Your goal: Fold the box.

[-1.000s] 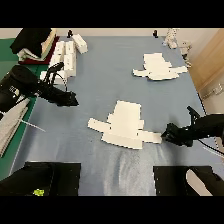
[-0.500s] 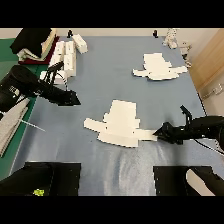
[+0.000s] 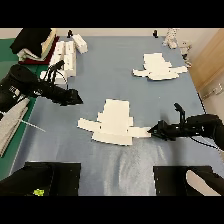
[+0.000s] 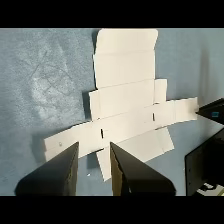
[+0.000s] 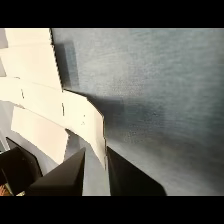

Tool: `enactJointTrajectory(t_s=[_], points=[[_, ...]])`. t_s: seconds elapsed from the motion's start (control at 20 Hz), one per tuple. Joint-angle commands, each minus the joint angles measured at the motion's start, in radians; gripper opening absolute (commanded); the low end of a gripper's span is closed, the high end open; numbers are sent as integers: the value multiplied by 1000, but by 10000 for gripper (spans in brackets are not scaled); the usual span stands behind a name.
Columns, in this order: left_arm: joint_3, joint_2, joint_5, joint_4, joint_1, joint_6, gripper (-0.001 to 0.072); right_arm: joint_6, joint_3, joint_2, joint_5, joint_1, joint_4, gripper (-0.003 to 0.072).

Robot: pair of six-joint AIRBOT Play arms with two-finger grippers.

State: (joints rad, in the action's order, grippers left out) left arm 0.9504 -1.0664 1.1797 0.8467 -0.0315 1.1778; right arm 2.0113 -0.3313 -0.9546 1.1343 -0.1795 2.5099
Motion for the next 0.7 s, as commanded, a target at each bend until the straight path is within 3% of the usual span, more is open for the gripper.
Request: enactJointTrajectory(t_s=[0.0,0.25,0.5,0.65], points=[[0,0,11,-17,0,0,285,59,-18,-77,-25,18,19,305],[0,0,28,-17,0,0,285,244,-85,-158,98,18,74,281],[0,0,36,-18,0,17,284,270,-95,-185,58,66,113,281],[0,0,32,-17,0,16,284,248,-103,-198,-47,112,119,280]])
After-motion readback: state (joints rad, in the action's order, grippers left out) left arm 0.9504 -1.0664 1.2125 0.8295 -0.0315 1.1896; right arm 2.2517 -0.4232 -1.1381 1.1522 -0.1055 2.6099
